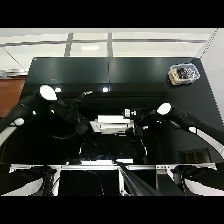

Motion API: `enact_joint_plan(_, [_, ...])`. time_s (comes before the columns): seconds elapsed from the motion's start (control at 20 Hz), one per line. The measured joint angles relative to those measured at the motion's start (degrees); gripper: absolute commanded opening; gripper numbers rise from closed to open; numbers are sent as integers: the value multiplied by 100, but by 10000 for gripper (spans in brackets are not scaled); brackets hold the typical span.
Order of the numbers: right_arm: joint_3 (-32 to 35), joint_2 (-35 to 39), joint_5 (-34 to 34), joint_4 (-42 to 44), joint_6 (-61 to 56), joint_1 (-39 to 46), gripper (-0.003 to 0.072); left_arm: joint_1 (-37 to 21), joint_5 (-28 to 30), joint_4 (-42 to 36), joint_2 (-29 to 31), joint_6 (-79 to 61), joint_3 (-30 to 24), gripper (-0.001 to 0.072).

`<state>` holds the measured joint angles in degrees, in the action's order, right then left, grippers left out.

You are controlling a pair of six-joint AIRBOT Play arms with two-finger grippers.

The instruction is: Fold the box and place the chain.

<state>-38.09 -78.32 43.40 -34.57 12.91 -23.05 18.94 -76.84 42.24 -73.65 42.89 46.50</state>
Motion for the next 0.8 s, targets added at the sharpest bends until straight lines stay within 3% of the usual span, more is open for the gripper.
enact_joint_plan(0.15, [0,0,2,0,-2,0,80,173,1021,-1193,13,-584,-483,28])
enact_joint_plan(0.4, [0,0,2,2,-2,0,80,219,2538,-2986,-7,-1773,-636,28])
enact_joint_plan(0.55, [0,0,4,2,-2,0,79,219,3032,-3003,-140,-2020,-564,27])
enact_joint_plan(0.8, [0,0,4,2,-2,0,80,249,3445,-2133,-490,-1445,-516,28])
